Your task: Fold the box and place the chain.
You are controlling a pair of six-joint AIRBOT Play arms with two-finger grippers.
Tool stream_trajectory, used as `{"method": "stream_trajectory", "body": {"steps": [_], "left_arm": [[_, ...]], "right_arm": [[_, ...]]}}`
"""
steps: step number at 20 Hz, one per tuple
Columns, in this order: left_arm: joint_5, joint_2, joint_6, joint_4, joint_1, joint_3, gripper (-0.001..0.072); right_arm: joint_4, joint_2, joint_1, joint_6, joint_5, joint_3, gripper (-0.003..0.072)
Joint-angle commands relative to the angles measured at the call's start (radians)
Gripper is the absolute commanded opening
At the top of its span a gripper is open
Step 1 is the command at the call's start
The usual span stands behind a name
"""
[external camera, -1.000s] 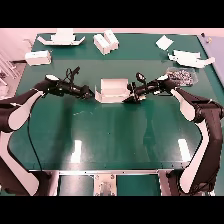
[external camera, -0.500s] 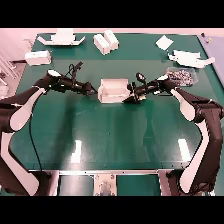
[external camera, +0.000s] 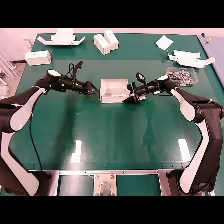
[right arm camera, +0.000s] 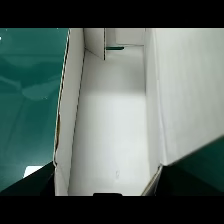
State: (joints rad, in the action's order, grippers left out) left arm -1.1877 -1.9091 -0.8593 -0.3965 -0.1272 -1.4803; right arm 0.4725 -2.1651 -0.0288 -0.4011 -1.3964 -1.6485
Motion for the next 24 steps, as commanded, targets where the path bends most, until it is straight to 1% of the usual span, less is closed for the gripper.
{"method": "stream_trajectory", "body": {"steps": [1,7,9,15,18,24], "left_arm": [[-0.018,0.001,0.004,0.025,-0.001,-0.001,0.0134],[-0.028,0.001,0.005,0.038,-0.001,-0.001,0.0134],[-0.028,0.001,0.013,0.038,-0.001,-0.001,0.0202],[-0.024,0.001,0.023,0.034,-0.001,-0.001,0.0203],[-0.017,0.0,0.021,0.0,-0.001,-0.001,0.0202],[-0.017,0.0,0.021,-0.007,-0.001,-0.001,0.0202]], "right_arm": [[0.0,0.0,-0.001,0.0,0.0,0.0,0.0474],[0.0,0.0,-0.001,0.0,0.0,0.0,0.0475],[0.0,0.0,-0.001,0.0,0.0,0.0,0.0474],[0.0,0.0,-0.001,0.0,0.0,0.0,0.0475],[0.0,0.0,-0.001,0.0,0.0,0.0,0.0474],[0.0,0.0,-0.001,0.0,0.0,0.0,0.0475]]}}
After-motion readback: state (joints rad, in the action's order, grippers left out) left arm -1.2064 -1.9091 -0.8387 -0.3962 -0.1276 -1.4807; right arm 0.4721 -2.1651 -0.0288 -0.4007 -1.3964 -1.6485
